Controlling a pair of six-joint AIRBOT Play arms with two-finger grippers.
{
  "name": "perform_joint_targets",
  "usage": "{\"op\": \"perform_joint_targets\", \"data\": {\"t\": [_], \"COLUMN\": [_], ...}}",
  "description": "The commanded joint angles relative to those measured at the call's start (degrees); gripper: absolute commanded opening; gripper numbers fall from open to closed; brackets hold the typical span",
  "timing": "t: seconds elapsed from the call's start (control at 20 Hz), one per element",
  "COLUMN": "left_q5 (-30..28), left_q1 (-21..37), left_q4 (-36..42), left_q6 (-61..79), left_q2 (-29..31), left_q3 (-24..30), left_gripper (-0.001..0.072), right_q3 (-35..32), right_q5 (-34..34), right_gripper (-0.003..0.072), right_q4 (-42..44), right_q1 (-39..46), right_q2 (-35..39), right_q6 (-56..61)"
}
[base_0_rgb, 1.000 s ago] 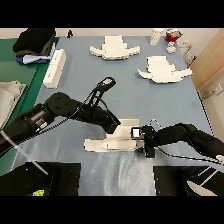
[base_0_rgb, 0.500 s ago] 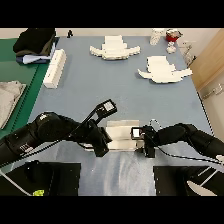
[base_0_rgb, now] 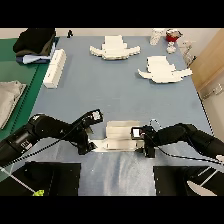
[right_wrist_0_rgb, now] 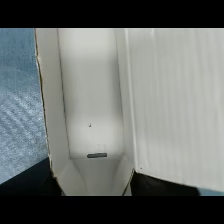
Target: Fold the box.
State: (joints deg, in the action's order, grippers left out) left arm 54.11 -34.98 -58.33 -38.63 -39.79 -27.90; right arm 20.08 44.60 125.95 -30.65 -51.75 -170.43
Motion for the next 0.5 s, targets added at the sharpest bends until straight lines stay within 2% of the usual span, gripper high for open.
{"op": "perform_joint_targets", "data": {"t": [0.0,0.3,0.45], "left_q5": [-1.36,-6.05,-9.99], "left_q1": [1.75,1.73,1.73], "left_q4": [2.51,13.57,17.35], "left_q6": [11.23,28.06,30.71], "left_q2": [-2.40,-8.70,-10.19], "left_q3": [3.19,4.74,4.74], "left_gripper": [0.0702,0.0701,0.0701], "right_q3": [-0.02,-0.02,-0.02], "right_q5": [-0.02,-0.02,-0.02], "right_gripper": [0.0496,0.0496,0.0497], "right_q4": [0.02,0.02,0.00], "right_q1": [-0.04,-0.04,-0.04], "right_q2": [-0.02,-0.02,-0.02], "right_q6": [0.02,0.02,0.02]}}
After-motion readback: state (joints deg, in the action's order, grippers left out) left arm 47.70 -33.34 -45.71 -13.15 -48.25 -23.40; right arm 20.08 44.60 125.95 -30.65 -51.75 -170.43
